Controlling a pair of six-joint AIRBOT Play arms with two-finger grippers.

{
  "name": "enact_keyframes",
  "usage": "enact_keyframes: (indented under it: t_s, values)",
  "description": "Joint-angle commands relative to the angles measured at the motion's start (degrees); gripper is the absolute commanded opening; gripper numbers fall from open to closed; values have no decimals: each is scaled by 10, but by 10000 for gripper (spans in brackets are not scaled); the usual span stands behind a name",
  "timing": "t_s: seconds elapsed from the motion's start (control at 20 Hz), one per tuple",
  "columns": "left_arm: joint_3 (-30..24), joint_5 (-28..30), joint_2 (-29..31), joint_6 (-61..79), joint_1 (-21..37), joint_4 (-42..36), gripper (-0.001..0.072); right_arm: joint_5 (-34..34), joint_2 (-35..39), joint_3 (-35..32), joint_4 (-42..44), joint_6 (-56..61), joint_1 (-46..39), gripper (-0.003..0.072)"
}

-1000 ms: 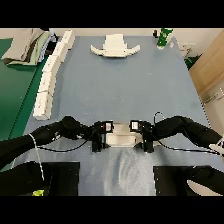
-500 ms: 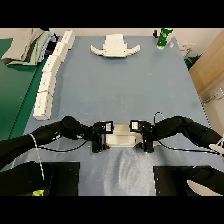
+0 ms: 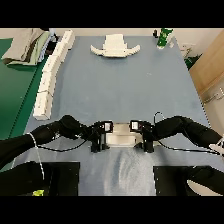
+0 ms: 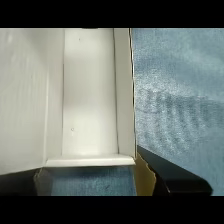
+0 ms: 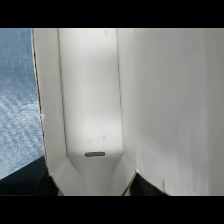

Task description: Fold the box.

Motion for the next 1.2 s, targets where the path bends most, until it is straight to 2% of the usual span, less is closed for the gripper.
enact_keyframes:
  t_s: [0.0, 0.55, 0.6, 0.65, 0.7, 0.85, 0.9, 0.95, 1.15]
  values:
    - [1, -35, 0, 13, 2, 0, 704, 0, 0, 0, 0, 0, 0, 506]
    - [1, 1, 0, -7, 1, -10, 703, 0, 0, 0, 0, 0, 0, 506]
    - [2, 0, -1, -7, 0, -9, 627, 0, 0, 0, 0, 0, 0, 506]
    - [2, 1, -2, -8, -4, -6, 517, 0, 0, 0, 0, 0, 0, 506]
    - [4, 1, -4, -19, -9, 10, 473, 0, 0, 0, 0, 0, 0, 506]
    - [8, 0, -8, -72, -21, 61, 478, 0, 0, 0, 0, 0, 0, 506]
    - [8, 0, -8, -74, -22, 63, 536, 0, 0, 0, 0, 0, 0, 506]
    - [8, 1, -8, -74, -22, 62, 680, 0, 0, 0, 0, 0, 0, 506]
    - [8, 5, -8, -74, -21, 63, 686, 0, 0, 0, 0, 0, 0, 506]
